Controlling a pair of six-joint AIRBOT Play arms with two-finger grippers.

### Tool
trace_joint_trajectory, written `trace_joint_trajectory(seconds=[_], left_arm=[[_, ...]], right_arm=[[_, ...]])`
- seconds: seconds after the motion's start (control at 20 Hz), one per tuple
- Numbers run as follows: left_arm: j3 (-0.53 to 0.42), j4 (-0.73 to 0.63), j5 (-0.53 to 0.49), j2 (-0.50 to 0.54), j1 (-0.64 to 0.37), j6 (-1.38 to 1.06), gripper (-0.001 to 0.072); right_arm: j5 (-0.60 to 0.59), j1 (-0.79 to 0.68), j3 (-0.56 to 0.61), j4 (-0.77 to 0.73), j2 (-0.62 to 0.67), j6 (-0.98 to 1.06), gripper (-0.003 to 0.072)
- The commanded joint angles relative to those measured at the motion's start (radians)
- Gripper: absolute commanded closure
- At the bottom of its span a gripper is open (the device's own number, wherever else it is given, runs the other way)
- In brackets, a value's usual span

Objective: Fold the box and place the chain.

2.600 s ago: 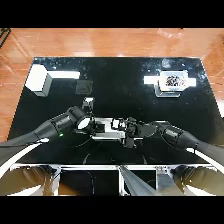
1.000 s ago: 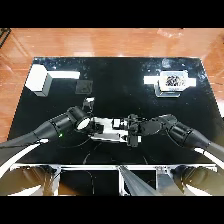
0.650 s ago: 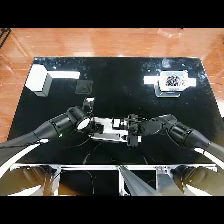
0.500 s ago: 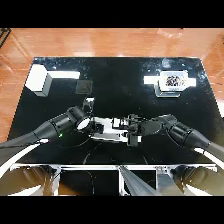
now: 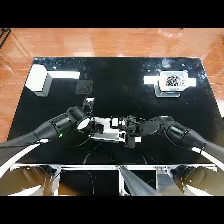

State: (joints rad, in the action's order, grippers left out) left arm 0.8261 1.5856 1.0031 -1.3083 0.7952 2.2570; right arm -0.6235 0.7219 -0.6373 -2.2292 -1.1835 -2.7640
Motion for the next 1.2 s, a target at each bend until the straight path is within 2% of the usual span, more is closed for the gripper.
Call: trace_joint_trajectory(seconds=[0.0, 0.25, 0.35, 0.45, 0.55, 0.65, 0.75, 0.8, 0.85, 0.95, 1.15], left_arm=[[0.0, -0.004, 0.0, -0.001, 0.0, 0.001, 0.0688], [0.0, -0.005, 0.0, -0.001, 0.0, 0.001, 0.0688], [0.0, -0.005, 0.0, -0.001, 0.0, 0.001, 0.0688], [0.0, -0.005, 0.0, -0.001, 0.0, 0.001, 0.0689], [0.0, -0.005, 0.0, -0.001, 0.0, 0.001, 0.0688], [0.0, -0.005, 0.0, -0.001, 0.0, 0.001, 0.0688], [0.0, -0.006, 0.0, -0.001, 0.0, 0.001, 0.0688], [0.0, -0.008, 0.0, -0.001, 0.0, 0.001, 0.0688], [0.0, -0.008, 0.0, -0.001, 0.0, 0.001, 0.0688], [0.0, -0.008, 0.0, -0.001, 0.0, 0.002, 0.0688], [0.0, -0.008, 0.004, -0.001, 0.0, 0.002, 0.0688]], right_arm=[[0.031, 0.005, 0.0, -0.02, -0.003, 0.008, 0.0459], [0.044, 0.005, 0.0, -0.034, -0.016, 0.012, 0.0458], [0.061, 0.005, 0.0, -0.034, -0.019, 0.031, 0.0338], [0.068, 0.005, 0.0, -0.034, -0.019, 0.033, 0.0316], [0.066, 0.005, 0.0, -0.033, -0.019, 0.034, 0.0431], [0.067, 0.005, 0.0, -0.033, -0.019, 0.034, 0.041], [0.066, 0.005, 0.0, -0.028, -0.019, 0.033, 0.0429], [0.066, 0.005, 0.0, -0.022, -0.019, 0.034, 0.0573], [0.061, 0.0, 0.0, -0.019, -0.019, 0.036, 0.067], [0.018, -0.039, 0.0, -0.001, -0.005, 0.137, 0.0664], [-0.297, -0.22, 0.0, 0.082, 0.105, 0.557, 0.0664]])
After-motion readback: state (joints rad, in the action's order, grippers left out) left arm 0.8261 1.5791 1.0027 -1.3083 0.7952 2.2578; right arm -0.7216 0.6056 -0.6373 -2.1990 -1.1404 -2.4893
